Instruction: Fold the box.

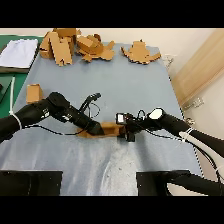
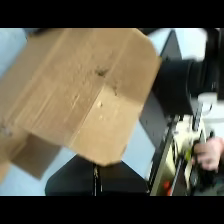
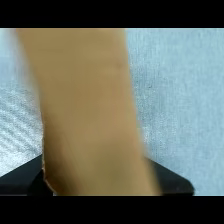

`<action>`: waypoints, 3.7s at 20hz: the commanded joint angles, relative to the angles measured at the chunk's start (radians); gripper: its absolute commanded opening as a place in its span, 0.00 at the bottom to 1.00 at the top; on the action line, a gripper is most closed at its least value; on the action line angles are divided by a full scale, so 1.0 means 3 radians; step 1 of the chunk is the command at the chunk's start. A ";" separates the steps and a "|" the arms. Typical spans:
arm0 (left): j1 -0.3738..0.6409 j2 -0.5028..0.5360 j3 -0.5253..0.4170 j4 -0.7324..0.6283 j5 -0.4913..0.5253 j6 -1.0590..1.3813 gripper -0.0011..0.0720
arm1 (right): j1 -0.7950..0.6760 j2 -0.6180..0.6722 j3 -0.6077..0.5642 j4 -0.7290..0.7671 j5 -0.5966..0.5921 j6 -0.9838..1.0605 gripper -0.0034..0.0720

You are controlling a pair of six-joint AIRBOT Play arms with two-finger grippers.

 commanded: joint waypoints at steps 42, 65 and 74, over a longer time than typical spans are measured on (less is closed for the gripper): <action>0.0726 0.0072 0.0528 0.1265 -0.0013 0.0243 0.03 | 0.0000 0.0001 0.0000 -0.0058 0.0051 0.0637 0.85; 0.0556 0.0230 -0.0326 0.1026 0.0327 0.3201 0.85 | 0.0001 0.0001 0.0000 -0.0033 0.0090 0.0637 0.85; -0.0015 0.0230 -0.0326 0.1024 0.0670 0.3160 0.85 | 0.0001 0.0001 0.0000 -0.0034 0.0090 0.0637 0.85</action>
